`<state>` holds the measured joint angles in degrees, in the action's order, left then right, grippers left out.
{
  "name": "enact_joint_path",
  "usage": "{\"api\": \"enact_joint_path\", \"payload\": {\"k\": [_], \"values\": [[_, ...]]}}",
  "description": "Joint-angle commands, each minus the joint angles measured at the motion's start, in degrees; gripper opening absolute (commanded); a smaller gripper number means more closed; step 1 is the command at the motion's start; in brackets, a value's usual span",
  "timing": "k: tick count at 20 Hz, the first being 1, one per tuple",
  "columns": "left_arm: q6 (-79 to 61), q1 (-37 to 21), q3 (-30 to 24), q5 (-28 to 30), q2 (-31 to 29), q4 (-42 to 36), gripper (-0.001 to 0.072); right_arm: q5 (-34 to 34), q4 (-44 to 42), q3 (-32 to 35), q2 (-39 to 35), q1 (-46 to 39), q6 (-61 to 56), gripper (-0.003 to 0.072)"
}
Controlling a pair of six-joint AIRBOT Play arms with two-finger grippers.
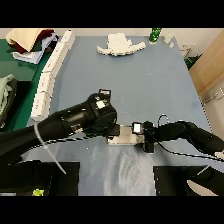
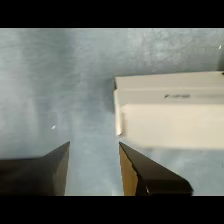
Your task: Fold the box.
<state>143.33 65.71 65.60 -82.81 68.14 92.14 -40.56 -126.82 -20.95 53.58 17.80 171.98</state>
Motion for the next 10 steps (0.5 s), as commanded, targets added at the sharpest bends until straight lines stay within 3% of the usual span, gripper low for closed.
{"api": "enact_joint_path", "payload": {"k": [1,2,8,10], "values": [[-0.42,0.02,0.33,-6.62,-4.61,0.42,0.0281,0.00,0.00,-0.04,0.00,0.02,-0.02,0.0511],[-2.71,0.02,0.33,-6.56,-4.68,0.50,0.0018,0.00,0.00,-0.04,0.00,0.02,-0.02,0.0512],[-21.84,-0.22,-0.33,-3.15,-4.72,1.27,0.0011,0.00,0.02,-0.04,0.00,0.02,-0.02,0.0512],[-32.24,-3.72,-3.21,0.79,-7.91,-2.82,0.0011,0.00,0.02,-0.04,0.00,0.02,-0.02,0.0511]]}}
